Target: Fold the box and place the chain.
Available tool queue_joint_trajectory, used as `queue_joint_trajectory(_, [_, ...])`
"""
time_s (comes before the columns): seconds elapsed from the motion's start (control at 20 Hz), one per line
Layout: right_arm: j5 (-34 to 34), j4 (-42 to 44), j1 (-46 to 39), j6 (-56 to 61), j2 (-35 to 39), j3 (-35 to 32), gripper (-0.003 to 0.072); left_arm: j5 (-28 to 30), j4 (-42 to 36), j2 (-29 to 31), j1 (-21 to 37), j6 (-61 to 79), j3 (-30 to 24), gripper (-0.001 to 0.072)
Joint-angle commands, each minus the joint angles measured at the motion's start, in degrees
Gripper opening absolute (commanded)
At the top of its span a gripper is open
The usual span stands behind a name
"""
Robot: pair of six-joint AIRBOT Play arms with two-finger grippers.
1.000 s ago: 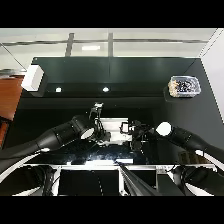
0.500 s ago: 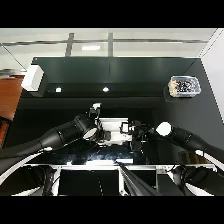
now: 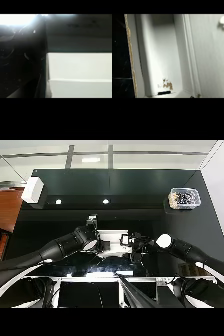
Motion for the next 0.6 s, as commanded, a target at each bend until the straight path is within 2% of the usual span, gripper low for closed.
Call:
queue_joint_trajectory(0.0, [0.0,0.0,0.0,0.0,0.0,0.0,0.0413,1.1,0.0,-0.1,0.0,-0.9,0.2,0.026])
queue_joint_trajectory(0.1, [0.0,0.0,0.0,0.0,0.0,0.0,0.0413,1.1,0.0,-0.1,0.0,-0.8,0.2,0.0224])
queue_joint_trajectory(0.5, [0.0,0.0,0.0,0.0,0.0,0.0,0.0413,1.1,0.0,-0.6,0.0,-0.9,0.2,0.0213])
queue_joint_trajectory(0.55, [0.0,0.0,0.0,0.0,0.0,0.0,0.0413,1.1,0.0,-0.6,0.0,-0.8,0.2,0.0149])
